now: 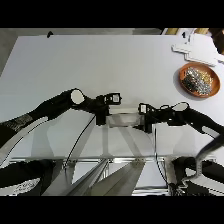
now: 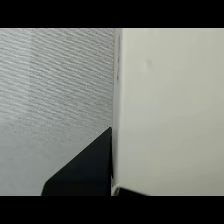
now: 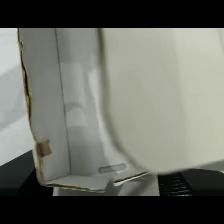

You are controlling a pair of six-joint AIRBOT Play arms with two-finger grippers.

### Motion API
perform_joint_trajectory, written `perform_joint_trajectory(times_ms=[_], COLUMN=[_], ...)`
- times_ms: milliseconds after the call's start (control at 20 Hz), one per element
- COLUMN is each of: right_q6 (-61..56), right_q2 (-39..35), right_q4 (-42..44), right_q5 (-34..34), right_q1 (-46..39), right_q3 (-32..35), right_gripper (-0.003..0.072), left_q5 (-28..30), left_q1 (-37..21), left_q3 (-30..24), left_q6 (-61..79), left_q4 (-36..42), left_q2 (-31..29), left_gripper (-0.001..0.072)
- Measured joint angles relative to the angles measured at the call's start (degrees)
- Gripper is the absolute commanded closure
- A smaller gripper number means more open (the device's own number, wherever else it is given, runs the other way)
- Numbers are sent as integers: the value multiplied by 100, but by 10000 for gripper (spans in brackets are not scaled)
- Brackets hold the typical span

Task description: Fold the box and place the chain.

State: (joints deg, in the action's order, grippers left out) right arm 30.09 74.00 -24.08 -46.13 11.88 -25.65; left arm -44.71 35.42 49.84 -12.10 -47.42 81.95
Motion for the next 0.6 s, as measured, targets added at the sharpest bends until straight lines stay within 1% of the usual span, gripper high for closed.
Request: perform_joint_trajectory(times_ms=[350, 600], right_q6=[125, 116], right_q2=[26, 26], right_q4=[4, -26], right_q5=[-42, -116], right_q1=[0, 0], right_q3=[0, 2], right_gripper=[101, 101], left_q5=[-35, -315], left_q1=[0, -2], left_q3=[0, 87], left_q6=[11, -160], left_q4=[46, -59], left_q2=[11, 68], left_gripper=[709, 709])
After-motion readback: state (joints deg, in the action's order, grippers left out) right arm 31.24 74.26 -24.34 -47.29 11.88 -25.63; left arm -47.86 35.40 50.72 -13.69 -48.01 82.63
